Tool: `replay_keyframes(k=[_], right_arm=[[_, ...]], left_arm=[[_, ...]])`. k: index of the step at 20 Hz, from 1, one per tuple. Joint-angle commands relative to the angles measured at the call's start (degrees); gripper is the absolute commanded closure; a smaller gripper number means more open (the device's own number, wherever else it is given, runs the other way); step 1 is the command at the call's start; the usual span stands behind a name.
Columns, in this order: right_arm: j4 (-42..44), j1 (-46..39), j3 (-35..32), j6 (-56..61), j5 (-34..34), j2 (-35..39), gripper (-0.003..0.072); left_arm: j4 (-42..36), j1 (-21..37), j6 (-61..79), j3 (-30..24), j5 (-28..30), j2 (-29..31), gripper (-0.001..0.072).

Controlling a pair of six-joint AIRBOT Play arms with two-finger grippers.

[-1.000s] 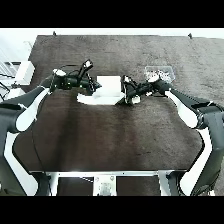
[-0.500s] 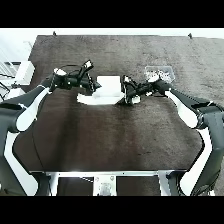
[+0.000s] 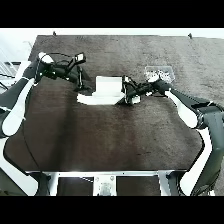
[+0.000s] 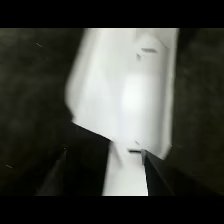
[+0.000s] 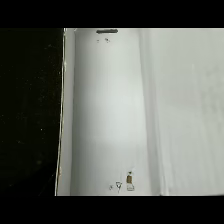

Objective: Fold the box and place the chain.

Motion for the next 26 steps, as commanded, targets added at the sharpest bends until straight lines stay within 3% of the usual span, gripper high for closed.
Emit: replay_keyframes(k=[1, 5, 12, 26], right_arm=[[0.0, 0.0, 0.0, 0.1, 0.1, 0.0, 0.0212], [0.0, 0.0, 0.0, 0.1, 0.1, 0.0, 0.0211], [0.0, 0.0, 0.0, 0.1, 0.1, 0.0, 0.0211], [0.0, 0.0, 0.0, 0.1, 0.1, 0.0, 0.0211]], left_arm=[[12.9, -1.4, -5.0, -0.8, -4.1, 0.1, 0.0168], [12.4, -3.5, -4.9, -2.9, 4.5, -0.1, 0.0168], [6.1, -3.6, 0.9, -3.5, 5.0, -3.5, 0.0168], [3.1, -3.6, 9.0, -5.9, 8.4, -3.8, 0.0176]])
